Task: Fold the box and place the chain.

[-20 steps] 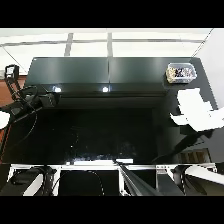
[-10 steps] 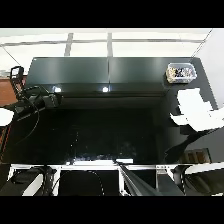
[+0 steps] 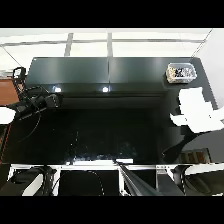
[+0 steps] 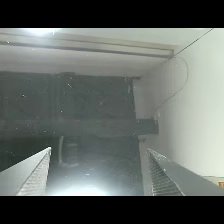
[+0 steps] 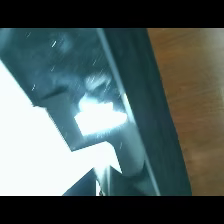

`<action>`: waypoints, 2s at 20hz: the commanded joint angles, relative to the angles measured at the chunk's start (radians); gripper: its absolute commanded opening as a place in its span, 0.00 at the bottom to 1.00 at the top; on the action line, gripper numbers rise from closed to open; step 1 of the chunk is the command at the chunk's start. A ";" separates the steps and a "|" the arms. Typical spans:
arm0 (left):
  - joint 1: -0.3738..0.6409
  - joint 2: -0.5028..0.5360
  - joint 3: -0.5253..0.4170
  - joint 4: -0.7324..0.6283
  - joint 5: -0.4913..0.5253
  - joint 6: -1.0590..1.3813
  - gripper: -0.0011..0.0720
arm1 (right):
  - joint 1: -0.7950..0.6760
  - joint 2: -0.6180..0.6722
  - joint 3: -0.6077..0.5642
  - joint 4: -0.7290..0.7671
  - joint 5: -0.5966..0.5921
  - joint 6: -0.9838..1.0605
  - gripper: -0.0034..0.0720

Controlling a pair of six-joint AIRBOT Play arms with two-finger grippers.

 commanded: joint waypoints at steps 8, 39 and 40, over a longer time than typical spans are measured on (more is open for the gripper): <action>-0.001 -0.001 0.000 0.002 -0.023 0.001 0.98 | 0.011 0.504 -0.399 0.279 -0.109 0.052 0.06; -0.172 -0.963 0.578 -0.590 -0.716 0.406 0.98 | 1.168 1.019 -1.256 0.703 -0.918 0.092 0.06; -0.180 -0.989 0.605 -0.616 -0.789 0.509 0.96 | 1.168 1.019 -1.257 0.703 -0.910 0.092 0.06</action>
